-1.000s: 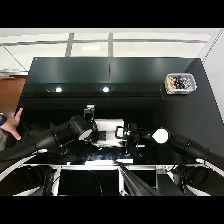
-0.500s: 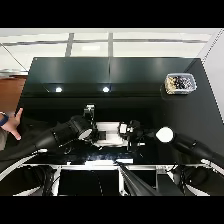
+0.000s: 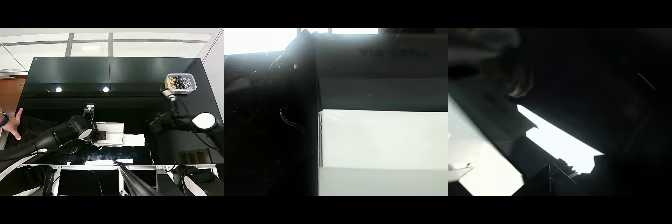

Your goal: Fold the box and place the chain.

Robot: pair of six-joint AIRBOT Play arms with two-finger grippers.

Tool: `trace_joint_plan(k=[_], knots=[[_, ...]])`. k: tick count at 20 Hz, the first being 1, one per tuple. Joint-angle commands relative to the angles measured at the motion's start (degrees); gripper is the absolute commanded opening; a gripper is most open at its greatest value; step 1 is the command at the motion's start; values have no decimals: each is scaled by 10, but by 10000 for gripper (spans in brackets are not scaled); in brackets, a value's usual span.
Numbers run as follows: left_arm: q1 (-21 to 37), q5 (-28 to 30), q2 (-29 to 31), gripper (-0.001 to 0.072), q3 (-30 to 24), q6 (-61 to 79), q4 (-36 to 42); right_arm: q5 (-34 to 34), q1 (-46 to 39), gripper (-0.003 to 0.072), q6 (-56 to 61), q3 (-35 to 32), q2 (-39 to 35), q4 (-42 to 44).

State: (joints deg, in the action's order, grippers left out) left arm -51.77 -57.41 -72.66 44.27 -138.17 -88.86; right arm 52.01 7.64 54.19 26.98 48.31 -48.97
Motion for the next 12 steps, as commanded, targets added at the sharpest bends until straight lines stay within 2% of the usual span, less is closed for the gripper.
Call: trace_joint_plan(k=[1, 3, 6, 10, 12], knots=[[0, -3, 0, 30, 0, 0, 0, 51, -81, 23, 237, -38, -1, -34], [0, -3, 0, 30, 0, 0, 0, 56, -75, 23, 251, -78, 19, -9], [0, -2, 0, 30, 0, 0, 0, 37, -35, 23, 234, -115, 75, 90], [0, -2, 0, 29, 0, 0, 0, -41, 73, 23, 179, -111, 150, 227], [1, -2, 0, 29, 0, 0, -2, -48, 119, 24, 162, -96, 172, 238]])
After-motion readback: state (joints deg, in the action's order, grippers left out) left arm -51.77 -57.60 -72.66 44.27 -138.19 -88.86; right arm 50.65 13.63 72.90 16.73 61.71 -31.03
